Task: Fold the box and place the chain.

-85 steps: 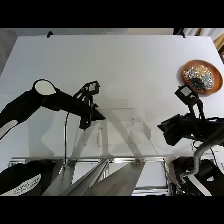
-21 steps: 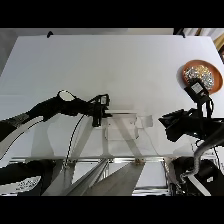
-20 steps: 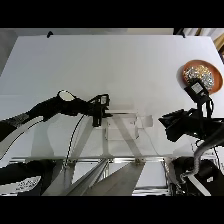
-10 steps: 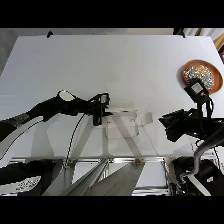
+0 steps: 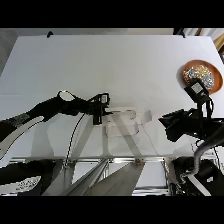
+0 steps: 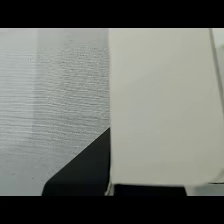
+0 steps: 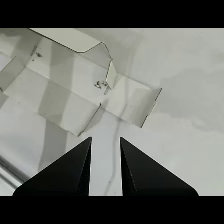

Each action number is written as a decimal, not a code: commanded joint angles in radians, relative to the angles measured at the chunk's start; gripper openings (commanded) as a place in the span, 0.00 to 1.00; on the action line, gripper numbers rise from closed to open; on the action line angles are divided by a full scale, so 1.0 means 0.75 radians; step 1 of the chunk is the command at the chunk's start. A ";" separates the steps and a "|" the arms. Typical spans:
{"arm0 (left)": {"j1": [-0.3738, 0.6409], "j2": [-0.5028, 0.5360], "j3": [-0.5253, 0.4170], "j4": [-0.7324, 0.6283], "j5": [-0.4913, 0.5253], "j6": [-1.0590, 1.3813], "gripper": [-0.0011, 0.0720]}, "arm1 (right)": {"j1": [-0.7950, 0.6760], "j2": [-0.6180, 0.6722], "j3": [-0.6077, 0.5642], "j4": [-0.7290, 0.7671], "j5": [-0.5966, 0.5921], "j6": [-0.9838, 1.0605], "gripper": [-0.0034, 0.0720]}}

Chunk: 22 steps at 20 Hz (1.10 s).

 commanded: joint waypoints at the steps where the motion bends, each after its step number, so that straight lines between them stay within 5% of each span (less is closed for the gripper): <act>1: -0.001 -0.003 -0.001 0.001 0.001 0.019 0.02 | 0.001 0.001 0.000 0.000 0.000 0.000 0.31; 13: -0.001 -0.002 -0.001 0.000 -0.001 0.008 0.03 | 0.001 -0.002 -0.001 0.004 -0.037 -0.011 0.26; 14: -0.001 -0.001 -0.001 0.000 -0.001 0.008 0.03 | 0.001 -0.006 -0.004 0.027 -0.050 -0.052 0.06; 18: -0.001 -0.001 -0.001 -0.001 -0.001 0.008 0.03 | 0.001 -0.095 -0.133 0.363 -0.191 -0.462 0.07; 22: -0.001 -0.001 -0.001 -0.001 -0.001 0.008 0.03 | 0.001 -0.328 -0.183 0.358 -0.182 -0.667 0.07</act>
